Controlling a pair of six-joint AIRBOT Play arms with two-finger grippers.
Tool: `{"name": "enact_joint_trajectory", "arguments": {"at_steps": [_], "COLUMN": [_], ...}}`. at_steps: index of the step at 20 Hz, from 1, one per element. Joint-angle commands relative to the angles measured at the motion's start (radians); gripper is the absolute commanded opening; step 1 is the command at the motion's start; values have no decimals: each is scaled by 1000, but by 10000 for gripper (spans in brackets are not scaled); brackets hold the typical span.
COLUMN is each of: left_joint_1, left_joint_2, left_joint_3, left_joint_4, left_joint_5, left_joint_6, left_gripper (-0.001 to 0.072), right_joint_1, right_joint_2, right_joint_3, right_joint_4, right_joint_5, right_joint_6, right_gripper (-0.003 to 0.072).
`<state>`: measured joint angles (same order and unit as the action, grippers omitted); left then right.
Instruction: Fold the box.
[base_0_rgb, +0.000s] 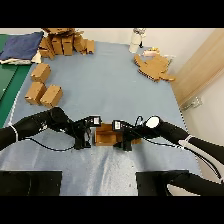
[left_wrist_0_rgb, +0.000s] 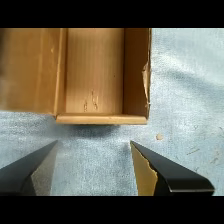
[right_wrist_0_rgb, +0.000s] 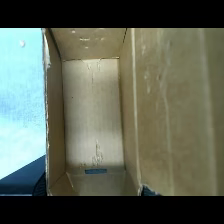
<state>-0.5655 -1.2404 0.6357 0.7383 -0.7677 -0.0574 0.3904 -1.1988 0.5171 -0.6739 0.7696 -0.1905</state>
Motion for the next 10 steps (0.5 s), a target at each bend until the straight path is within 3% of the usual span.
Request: {"name": "enact_joint_trajectory", "arguments": {"at_steps": [1,6,10], "left_joint_1": [0,0,0], "left_joint_2": [1,1,1], "left_joint_3": [1,1,-3], "left_joint_4": [-2,-2,13], "left_joint_5": [9,59,71], "left_joint_6": [-4,-15,-39], "left_gripper": [707,708,708], "right_joint_1": [17,122,128], "right_joint_2": [1,1,1], "right_joint_3": [1,1,1], "right_joint_4": [34,26,25], "right_joint_5": [-24,-158,-169], "right_joint_6": [8,11,18], "right_gripper": [581,581,581]}}
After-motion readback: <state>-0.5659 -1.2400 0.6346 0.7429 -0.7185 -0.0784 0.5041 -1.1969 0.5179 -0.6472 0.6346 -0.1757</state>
